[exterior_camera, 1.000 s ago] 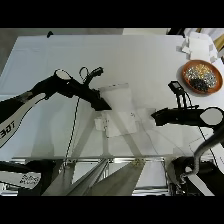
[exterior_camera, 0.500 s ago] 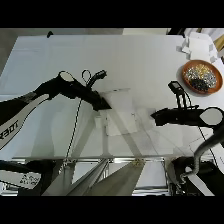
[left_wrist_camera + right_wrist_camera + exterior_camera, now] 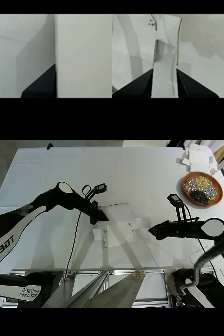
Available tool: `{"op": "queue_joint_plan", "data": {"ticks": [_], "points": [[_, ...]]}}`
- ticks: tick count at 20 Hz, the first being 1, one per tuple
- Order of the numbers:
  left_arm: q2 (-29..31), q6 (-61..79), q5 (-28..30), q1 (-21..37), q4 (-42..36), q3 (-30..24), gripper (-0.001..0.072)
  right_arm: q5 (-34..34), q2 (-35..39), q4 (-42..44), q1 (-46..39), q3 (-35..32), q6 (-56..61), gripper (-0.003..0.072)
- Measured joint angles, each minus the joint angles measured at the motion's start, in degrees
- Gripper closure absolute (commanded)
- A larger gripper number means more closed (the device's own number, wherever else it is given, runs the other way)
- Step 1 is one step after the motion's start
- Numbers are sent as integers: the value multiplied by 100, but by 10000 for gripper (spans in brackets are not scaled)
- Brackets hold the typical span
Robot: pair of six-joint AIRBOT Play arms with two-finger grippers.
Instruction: Fold the box and place the chain.
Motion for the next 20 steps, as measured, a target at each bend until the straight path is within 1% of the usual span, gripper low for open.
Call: {"op": "queue_joint_plan", "data": {"ticks": [5, 8, 10, 12, 14, 16, 20], "points": [[262, 654, -105, -450, 520, -2, 705, 603, 168, 17, 0, 229, 9, 362], [313, 929, 146, -811, 691, -2, 707, 828, 520, -116, 0, 271, 20, 364], [326, 1032, 459, -1023, 743, -2, 707, 879, 817, -361, 0, 282, 87, 369], [323, 1158, 739, -1165, 723, -2, 707, 918, 1040, -597, 0, 284, 122, 369], [254, 1322, 944, -1250, 514, -2, 707, 933, 1182, -780, 0, 286, 142, 369], [157, 1443, 1056, -1290, 293, -2, 707, 942, 1255, -887, 0, 286, 146, 369], [24, 1550, 1311, -1320, 116, -2, 706, 949, 1311, -979, 0, 286, 140, 369]]}}
